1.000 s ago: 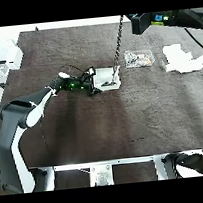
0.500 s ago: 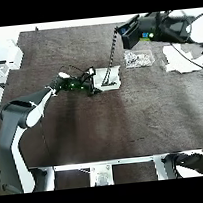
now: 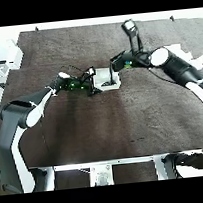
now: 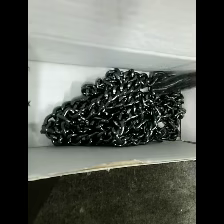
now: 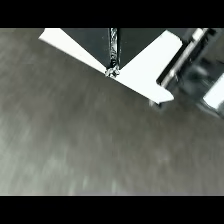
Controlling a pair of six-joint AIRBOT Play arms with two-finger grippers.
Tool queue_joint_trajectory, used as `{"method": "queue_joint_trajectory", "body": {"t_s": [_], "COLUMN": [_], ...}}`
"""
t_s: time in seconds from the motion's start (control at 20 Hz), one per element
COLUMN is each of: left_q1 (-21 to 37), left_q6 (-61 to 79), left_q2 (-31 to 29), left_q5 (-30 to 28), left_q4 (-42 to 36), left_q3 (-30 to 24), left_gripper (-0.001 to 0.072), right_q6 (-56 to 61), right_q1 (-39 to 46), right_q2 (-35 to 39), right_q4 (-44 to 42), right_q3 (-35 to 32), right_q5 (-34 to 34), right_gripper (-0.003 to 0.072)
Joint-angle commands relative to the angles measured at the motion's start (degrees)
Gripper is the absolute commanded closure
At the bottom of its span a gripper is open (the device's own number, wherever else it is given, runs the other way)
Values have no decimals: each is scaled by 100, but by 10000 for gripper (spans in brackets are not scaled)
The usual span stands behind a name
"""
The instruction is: Fold the box and place the chain.
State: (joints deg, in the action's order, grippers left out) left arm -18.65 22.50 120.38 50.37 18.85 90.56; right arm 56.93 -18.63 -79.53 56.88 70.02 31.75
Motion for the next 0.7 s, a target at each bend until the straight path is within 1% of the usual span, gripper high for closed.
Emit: {"method": "queue_joint_trajectory", "body": {"t_s": [0.0, 0.05, 0.15, 0.25, 0.3, 0.35, 0.4, 0.45, 0.55, 0.6, 0.65], "left_q1": [2, 2, 2, 2, 2, 2, 2, 2, 2, 2, 2], "left_q6": [4, 2, 2, 2, 4, 2, 2, 2, 2, 4, 4], "left_q2": [2, 2, 2, 2, 2, 2, 2, 2, 2, 2, 2], "left_q5": [-2, 0, 0, -2, 0, 0, 0, 0, -2, -2, 0], "left_q4": [0, 0, 0, 2, 2, 2, 0, 0, 0, 0, 0], "left_q3": [0, 0, 0, 0, 0, 0, 0, 0, 0, 0, 0], "left_gripper": [382, 382, 382, 382, 382, 382, 382, 382, 382, 382, 382], "right_q6": [-59, -59, -61, -256, -369, -455, -474, -476, -470, -468, -470], "right_q1": [-13, -9, -9, -9, -9, -9, -9, -9, 22, 79, 192], "right_q2": [-511, -570, -577, -575, -575, -570, -538, -433, -59, 155, 367], "right_q4": [-127, -76, 61, 81, 83, 122, 214, 437, 1172, 1526, 1792], "right_q3": [-195, -201, -184, -140, -116, -90, -59, -46, -48, -48, -48], "right_q5": [155, 201, 190, 201, 221, 227, 245, 280, 280, 278, 229], "right_gripper": [677, 653, 413, 402, 335, 213, 178, 178, 189, 276, 498]}}
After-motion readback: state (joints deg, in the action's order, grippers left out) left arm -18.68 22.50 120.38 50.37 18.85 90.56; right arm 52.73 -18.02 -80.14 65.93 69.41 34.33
